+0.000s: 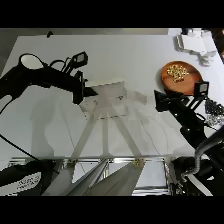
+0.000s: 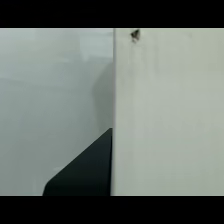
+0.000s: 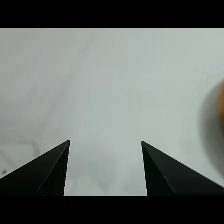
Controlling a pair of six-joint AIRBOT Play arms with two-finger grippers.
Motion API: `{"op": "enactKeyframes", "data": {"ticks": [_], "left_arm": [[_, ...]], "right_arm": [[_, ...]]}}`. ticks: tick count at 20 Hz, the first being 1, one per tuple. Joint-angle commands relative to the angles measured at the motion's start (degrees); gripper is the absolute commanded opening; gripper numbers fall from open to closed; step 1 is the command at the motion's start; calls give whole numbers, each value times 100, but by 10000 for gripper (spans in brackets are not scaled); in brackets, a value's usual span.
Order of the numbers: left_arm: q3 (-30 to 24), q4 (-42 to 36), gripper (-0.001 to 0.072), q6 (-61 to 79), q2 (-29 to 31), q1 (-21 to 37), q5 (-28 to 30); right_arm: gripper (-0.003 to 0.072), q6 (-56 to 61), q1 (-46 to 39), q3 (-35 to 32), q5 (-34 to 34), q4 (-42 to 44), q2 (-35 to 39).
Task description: Fold the box and place the chain.
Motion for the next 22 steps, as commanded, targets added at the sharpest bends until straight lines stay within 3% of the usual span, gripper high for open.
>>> {"op": "enactKeyframes", "data": {"ticks": [1,5,11,16,22], "left_arm": [[-221,295,5,417,-275,-70,479],[-221,127,5,1635,-769,-245,472],[-221,-859,3,2710,-1537,-291,678],[-221,-769,3,2715,-1683,-291,1126],[-221,-343,4,2706,-1727,-382,1137]], "right_arm": [[503,0,-2,4,-1117,-24,256],[503,-2,-2,4,-1187,-22,254],[503,-4,-2,2,-1185,-22,254],[503,-2,-2,2,-1185,-22,251],[503,-2,-2,2,-1185,-17,229]]}}
